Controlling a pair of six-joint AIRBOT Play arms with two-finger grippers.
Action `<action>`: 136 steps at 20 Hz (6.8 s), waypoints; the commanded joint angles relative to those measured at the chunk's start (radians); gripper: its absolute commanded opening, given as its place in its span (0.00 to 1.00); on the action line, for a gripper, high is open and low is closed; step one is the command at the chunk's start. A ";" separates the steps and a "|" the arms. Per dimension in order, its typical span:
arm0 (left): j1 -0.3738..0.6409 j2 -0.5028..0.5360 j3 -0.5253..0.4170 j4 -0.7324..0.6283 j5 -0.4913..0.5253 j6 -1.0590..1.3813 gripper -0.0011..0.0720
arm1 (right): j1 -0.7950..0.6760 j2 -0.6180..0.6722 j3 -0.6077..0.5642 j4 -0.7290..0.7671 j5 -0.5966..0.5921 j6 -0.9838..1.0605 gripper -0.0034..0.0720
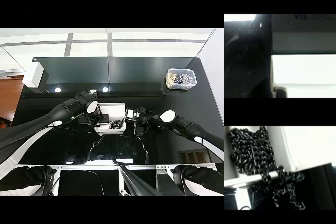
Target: Fold the box and place the chain.
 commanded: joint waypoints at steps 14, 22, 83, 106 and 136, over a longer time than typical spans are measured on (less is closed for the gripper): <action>0.000 0.000 0.000 0.000 -0.001 0.000 0.06 | -0.101 0.632 0.190 -0.357 0.352 1.234 0.07; 0.000 0.000 0.000 0.000 -0.001 0.000 0.06 | -0.101 0.632 0.372 0.073 0.315 1.292 0.07; 0.000 0.000 0.000 0.000 0.001 0.000 0.06 | -0.053 0.008 0.094 -0.106 0.062 0.446 0.06; 0.000 0.000 0.000 0.000 0.007 0.000 0.06 | 0.100 0.292 0.133 0.158 0.137 1.152 0.31; 0.363 0.537 -0.338 0.069 -0.059 0.465 0.75 | -0.535 0.374 0.134 -0.120 0.683 1.166 0.31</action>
